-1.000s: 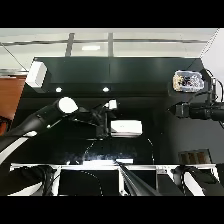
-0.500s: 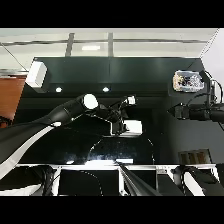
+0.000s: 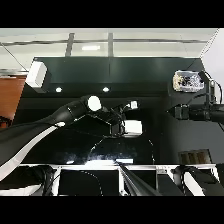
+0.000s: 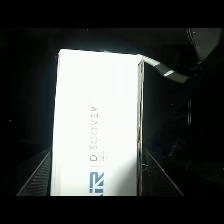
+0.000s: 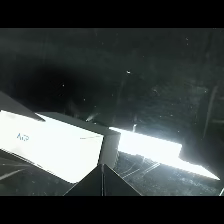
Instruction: Fold the box and place the chain.
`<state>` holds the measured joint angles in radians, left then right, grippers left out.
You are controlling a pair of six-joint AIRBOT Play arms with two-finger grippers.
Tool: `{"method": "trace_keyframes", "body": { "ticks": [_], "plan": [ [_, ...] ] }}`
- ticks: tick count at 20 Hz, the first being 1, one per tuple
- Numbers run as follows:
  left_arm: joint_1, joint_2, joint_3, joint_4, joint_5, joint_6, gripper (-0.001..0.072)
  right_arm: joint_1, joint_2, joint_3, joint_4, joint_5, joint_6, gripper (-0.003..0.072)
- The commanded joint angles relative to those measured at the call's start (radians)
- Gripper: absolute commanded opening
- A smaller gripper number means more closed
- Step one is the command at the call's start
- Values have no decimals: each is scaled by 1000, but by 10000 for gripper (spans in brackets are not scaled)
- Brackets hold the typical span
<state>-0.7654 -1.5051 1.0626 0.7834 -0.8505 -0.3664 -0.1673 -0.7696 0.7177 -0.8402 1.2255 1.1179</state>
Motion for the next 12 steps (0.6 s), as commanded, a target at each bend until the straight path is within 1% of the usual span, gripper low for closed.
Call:
{"method": "trace_keyframes", "body": {
  "ticks": [1, 8, 12],
  "plan": [
    [-13, -1, 1, 11, -3, -5, 707, 0, 1, 0, -11, 1, 0, 8],
    [-27, -17, 1, 25, 13, -5, 708, 0, 1, 0, -32, 2, 1, 8],
    [-44, -48, 1, 34, 69, -5, 708, 0, 1, 0, -32, 2, 5, 8]
  ]
}}
